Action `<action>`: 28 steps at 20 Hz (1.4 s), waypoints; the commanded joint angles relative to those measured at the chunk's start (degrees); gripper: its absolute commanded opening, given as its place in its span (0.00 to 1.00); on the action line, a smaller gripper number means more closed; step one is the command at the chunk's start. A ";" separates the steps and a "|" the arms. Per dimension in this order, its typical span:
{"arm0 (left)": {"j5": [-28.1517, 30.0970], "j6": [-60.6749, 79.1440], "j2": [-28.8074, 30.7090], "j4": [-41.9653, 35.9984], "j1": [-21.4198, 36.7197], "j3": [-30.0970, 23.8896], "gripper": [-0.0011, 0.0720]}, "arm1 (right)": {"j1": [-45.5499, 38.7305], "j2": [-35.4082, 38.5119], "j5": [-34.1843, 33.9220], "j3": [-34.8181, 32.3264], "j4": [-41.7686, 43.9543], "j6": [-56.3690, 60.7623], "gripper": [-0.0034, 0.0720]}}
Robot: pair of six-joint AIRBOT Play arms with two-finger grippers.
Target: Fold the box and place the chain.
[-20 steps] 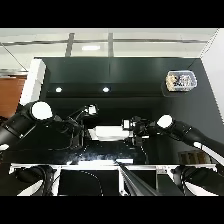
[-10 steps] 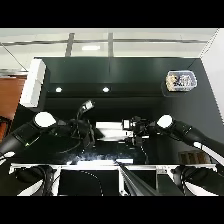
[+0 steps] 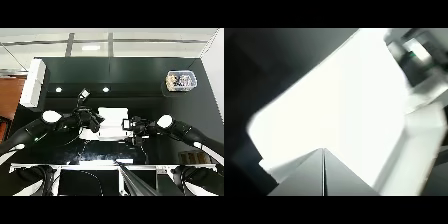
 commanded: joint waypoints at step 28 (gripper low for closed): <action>-10.08 7.43 9.92 36.70 -1.44 -2.93 0.97 | 0.00 0.00 0.00 0.04 0.02 0.02 0.67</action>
